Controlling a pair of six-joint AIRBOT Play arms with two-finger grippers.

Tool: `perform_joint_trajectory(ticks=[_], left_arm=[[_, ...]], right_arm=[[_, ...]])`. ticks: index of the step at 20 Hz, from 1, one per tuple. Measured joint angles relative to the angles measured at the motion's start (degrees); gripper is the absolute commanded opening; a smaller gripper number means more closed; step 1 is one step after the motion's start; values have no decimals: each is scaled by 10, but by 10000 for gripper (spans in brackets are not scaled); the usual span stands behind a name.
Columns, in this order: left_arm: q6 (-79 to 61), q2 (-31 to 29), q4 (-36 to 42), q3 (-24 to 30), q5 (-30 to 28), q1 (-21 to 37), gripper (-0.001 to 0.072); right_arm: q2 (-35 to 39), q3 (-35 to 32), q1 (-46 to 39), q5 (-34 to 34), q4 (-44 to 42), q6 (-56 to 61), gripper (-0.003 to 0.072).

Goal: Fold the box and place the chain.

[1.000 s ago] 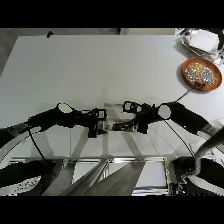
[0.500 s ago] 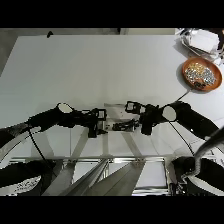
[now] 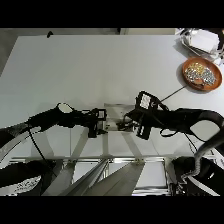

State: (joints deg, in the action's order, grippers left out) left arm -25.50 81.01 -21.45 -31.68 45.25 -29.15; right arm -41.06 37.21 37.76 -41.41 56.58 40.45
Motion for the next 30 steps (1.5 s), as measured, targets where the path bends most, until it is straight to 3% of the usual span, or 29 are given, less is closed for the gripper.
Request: perform_joint_trajectory(ticks=[6,11,15,22,25,27,30], left_arm=[[0,0,0,0,0,0,211],[0,0,0,0,0,0,211],[0,0,0,0,0,0,211],[0,0,0,0,0,0,211],[0,0,0,0,0,0,211],[0,0,0,0,0,0,211],[0,0,0,0,0,0,211]], right_arm=[[2,6,92,135,-23,36,13],[0,24,122,186,-26,58,14],[-26,28,112,148,16,118,15],[-147,30,75,46,78,215,21],[-187,30,64,33,86,231,134],[-203,30,60,29,88,237,267],[-209,31,57,22,91,243,266]])
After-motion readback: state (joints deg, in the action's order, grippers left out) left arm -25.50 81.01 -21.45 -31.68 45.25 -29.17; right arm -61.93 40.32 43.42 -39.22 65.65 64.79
